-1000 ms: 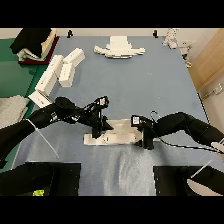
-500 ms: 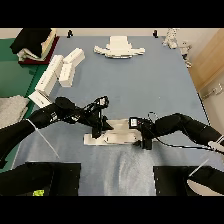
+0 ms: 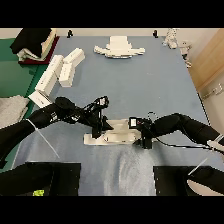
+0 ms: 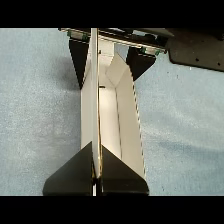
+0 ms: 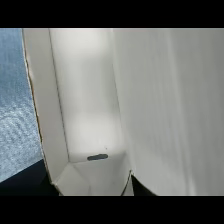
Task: Fold the box.
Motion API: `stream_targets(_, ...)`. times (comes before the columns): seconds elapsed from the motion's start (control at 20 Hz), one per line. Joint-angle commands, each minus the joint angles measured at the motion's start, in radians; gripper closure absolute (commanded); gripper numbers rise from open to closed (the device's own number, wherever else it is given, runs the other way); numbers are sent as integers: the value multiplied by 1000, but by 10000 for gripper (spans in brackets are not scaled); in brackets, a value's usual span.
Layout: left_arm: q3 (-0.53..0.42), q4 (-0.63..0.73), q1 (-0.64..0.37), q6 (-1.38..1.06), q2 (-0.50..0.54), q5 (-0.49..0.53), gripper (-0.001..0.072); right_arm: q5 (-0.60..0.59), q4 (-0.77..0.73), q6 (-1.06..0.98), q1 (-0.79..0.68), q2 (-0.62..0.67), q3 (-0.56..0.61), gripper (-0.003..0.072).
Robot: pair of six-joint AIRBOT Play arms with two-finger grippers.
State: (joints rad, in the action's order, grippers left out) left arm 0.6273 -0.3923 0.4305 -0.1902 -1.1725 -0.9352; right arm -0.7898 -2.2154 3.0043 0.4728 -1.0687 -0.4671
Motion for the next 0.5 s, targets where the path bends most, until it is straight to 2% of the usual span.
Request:
stream_targets(0.0, 0, 0, 0, 0, 0, 0, 693, -4, 2, -2, 1, -2, 1, 165)
stream_targets(0.45, 0, 0, 0, 0, 0, 0, 693, -8, 1, -2, 1, -2, -2, 178)
